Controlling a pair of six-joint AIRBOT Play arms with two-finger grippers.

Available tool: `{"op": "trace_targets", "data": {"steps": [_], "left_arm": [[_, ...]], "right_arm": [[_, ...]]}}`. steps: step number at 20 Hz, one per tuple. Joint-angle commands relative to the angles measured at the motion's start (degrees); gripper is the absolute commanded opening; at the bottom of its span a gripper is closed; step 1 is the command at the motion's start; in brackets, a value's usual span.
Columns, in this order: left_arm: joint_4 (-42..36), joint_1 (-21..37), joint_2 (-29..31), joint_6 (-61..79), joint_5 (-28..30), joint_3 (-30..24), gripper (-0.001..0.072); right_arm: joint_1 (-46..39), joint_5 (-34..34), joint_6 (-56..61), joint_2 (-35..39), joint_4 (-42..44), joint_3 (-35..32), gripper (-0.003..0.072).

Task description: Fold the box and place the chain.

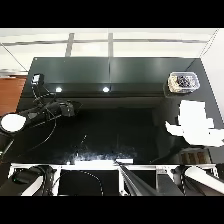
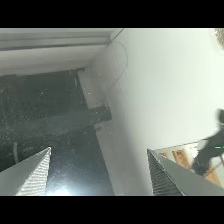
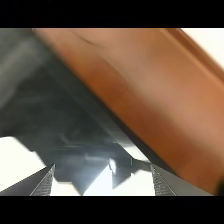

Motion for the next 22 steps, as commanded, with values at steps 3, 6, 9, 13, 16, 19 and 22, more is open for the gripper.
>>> {"op": "trace_targets", "data": {"steps": [3,6,9,13,16,19,22], "left_arm": [[-0.04,-0.26,-0.13,-0.35,0.0,0.04,0.0712],[-0.02,-0.24,-0.13,-0.31,0.2,0.04,0.0712],[-0.02,-0.24,-0.13,-0.31,0.17,0.04,0.0712],[-0.04,-0.26,-0.13,-0.31,0.15,0.04,0.0712],[-0.02,-0.24,-0.13,-0.31,0.15,0.04,0.0712],[-0.04,-0.24,-0.13,-0.31,0.13,0.04,0.0712],[-0.04,-0.26,-0.13,-0.28,0.17,0.04,0.0711]], "right_arm": [[-20.72,14.95,-20.06,-12.59,25.59,5.03,0.072],[-22.16,26.25,-25.64,-20.24,30.56,8.59,0.072],[-18.84,35.67,-27.47,-26.32,23.63,12.33,0.072],[-15.21,34.84,-28.79,-27.69,21.03,13.55,0.072],[-13.92,35.01,-28.26,-27.67,16.55,13.55,0.0576],[-13.27,35.58,-28.06,-27.63,14.23,13.53,0.0117],[-12.11,37.11,-28.3,-26.97,15.65,12.98,0.001]]}}
